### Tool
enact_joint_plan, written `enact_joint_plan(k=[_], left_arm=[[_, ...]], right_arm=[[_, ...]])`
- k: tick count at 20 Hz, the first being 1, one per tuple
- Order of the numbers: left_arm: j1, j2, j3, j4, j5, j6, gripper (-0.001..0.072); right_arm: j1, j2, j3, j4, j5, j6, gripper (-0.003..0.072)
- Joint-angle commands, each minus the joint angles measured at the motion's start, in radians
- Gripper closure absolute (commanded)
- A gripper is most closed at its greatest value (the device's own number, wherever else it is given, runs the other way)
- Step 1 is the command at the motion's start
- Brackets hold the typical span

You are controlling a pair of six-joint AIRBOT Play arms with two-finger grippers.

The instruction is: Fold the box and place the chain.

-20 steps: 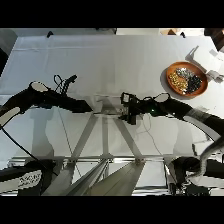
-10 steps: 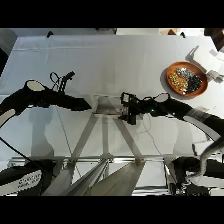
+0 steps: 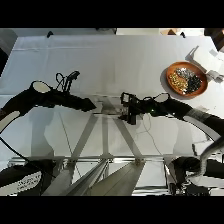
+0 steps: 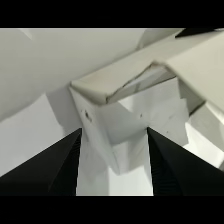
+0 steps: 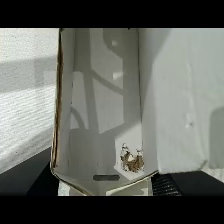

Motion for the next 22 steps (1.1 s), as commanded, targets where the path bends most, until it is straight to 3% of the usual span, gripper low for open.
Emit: enact_joint_plan(k=[1, 13, 22], left_arm=[[-0.036, 0.000, 0.000, 0.001, 0.057, -0.001, 0.0257], [-0.071, -0.045, 0.000, -0.004, 0.117, 0.000, 0.0257], [-0.093, -0.048, 0.000, 0.029, 0.224, -0.021, 0.0260]], right_arm=[[0.000, 0.000, 0.000, 0.000, 0.000, 0.000, 0.0148], [0.000, 0.000, 0.000, 0.000, 0.000, 0.000, 0.0148], [0.000, 0.000, 0.000, 0.000, 0.000, 0.000, 0.0148]])
